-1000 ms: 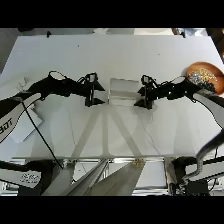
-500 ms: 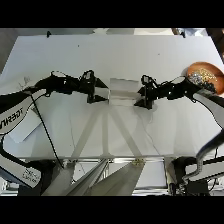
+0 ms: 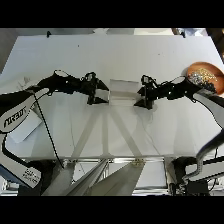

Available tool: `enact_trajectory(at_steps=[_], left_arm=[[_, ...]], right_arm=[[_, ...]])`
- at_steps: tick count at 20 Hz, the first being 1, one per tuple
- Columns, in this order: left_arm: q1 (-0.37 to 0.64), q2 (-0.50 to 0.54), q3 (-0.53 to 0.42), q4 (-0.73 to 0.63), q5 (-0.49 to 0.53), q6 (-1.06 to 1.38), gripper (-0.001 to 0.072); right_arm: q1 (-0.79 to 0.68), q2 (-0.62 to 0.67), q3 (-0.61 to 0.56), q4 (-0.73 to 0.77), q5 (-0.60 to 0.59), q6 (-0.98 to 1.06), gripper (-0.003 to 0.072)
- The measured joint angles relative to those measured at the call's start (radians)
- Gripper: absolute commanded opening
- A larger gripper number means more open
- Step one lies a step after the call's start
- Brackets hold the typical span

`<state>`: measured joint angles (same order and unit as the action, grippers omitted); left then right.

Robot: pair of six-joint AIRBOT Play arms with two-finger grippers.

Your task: Fold the box and place the chain.

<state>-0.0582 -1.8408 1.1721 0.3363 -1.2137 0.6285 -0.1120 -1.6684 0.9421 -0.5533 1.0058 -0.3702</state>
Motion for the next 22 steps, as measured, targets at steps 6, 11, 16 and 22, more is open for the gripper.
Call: enact_trajectory(at_steps=[6,11,16,22], left_arm=[[-0.035,0.0,0.005,-0.004,0.047,-0.055,0.0634],[-0.063,0.004,0.006,-0.007,0.117,-0.11,0.0635],[-0.092,0.009,0.006,0.014,0.182,-0.151,0.0591],[-0.112,0.012,0.006,0.05,0.202,-0.16,0.0263]], right_arm=[[0.0,0.0,0.0,0.0,0.0,0.003,0.0334],[0.0,0.0,0.0,0.001,0.0,0.005,0.0334],[0.0,0.0,0.0,0.002,-0.002,0.004,0.0334],[0.0,0.0,0.0,0.0,-0.001,0.003,0.0334]])
